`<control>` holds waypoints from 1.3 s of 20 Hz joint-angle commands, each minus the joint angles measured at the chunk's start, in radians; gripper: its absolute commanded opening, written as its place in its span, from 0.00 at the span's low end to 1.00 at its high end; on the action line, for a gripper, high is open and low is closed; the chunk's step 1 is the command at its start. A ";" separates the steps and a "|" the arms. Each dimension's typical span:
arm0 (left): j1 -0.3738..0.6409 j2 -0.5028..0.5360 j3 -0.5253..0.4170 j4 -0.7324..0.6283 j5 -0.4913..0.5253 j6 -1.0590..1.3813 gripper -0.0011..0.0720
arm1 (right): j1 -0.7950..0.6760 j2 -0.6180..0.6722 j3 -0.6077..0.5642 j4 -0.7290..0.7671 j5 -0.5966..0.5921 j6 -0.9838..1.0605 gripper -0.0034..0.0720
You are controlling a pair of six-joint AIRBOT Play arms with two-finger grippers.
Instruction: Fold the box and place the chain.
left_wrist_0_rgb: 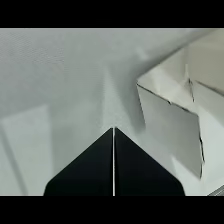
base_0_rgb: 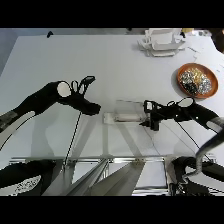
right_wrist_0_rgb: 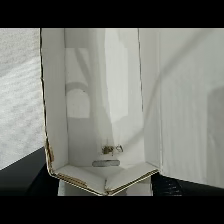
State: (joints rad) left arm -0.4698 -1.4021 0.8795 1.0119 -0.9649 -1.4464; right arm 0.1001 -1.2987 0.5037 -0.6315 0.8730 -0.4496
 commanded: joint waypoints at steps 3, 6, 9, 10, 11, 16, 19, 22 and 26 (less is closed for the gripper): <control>0.005 -0.088 -0.014 -0.138 0.068 -0.044 0.03 | 0.000 0.000 0.001 0.000 0.000 0.000 0.55; -0.001 -0.101 -0.014 -0.174 0.067 -0.035 0.03 | 0.000 0.000 0.001 0.000 0.000 0.000 0.55; -0.020 -0.105 -0.014 -0.178 0.066 -0.034 0.03 | 0.000 0.000 0.001 0.000 0.000 0.000 0.55; -0.025 -0.105 -0.014 -0.190 0.064 -0.023 0.03 | 0.000 0.000 0.001 0.000 0.000 0.000 0.55; -0.029 -0.105 -0.014 -0.205 0.063 0.008 0.03 | 0.000 0.000 0.001 0.000 0.000 0.000 0.55; -0.064 -0.083 -0.013 -0.243 0.055 0.073 0.02 | 0.000 0.000 0.001 0.000 0.001 0.000 0.55; -0.081 -0.040 -0.005 -0.248 0.078 0.104 0.03 | 0.000 0.000 0.001 0.000 0.000 0.000 0.55; -0.097 -0.009 -0.004 -0.249 0.090 0.104 0.15 | 0.000 0.000 0.001 0.000 0.000 0.000 0.55; -0.122 0.002 -0.004 -0.257 0.090 0.104 0.25 | 0.000 0.000 0.001 0.000 0.001 0.000 0.55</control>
State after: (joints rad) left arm -0.5743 -1.4124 0.8745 0.7624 -0.8799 -1.3479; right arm 0.1001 -1.2987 0.5037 -0.6315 0.8734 -0.4500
